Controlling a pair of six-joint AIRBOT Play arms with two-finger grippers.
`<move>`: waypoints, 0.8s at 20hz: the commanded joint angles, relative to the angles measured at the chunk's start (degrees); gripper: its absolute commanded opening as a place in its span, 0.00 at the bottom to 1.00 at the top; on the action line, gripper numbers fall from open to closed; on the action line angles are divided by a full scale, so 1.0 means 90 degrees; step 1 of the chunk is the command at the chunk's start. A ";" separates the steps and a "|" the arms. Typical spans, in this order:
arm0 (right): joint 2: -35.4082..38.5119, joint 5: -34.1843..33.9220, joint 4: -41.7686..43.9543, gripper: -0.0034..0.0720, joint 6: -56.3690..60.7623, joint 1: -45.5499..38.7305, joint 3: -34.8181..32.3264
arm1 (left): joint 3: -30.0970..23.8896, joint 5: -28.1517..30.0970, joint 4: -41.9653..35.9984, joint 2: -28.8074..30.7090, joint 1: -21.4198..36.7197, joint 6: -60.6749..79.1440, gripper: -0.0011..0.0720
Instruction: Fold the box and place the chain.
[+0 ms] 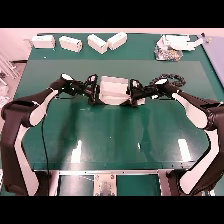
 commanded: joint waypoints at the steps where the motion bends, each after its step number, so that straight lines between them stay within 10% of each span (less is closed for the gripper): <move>1: 0.0005 -0.0010 0.0005 0.68 -0.0010 -0.0005 0.0002 | 0.0010 -0.0017 0.0427 -0.0002 0.0000 -0.0019 0.81; 4: 0.0005 -0.0010 0.0005 0.68 -0.0010 -0.0005 0.0002 | 0.0007 0.0010 0.0483 -0.0002 0.0000 -0.0070 0.81; 6: 0.0005 -0.0010 0.0005 0.68 -0.0010 -0.0005 0.0002 | 0.0007 0.0051 0.0481 -0.0002 0.0000 -0.0049 0.53; 8: 0.0005 -0.0010 0.0005 0.68 -0.0010 -0.0005 0.0002 | 0.0007 0.0083 0.0481 -0.0002 0.0000 -0.0051 0.48; 16: 0.0005 -0.0010 0.0005 0.68 -0.0010 -0.0005 0.0002 | 0.0007 0.0090 0.0216 -0.0002 0.0000 -0.0073 0.49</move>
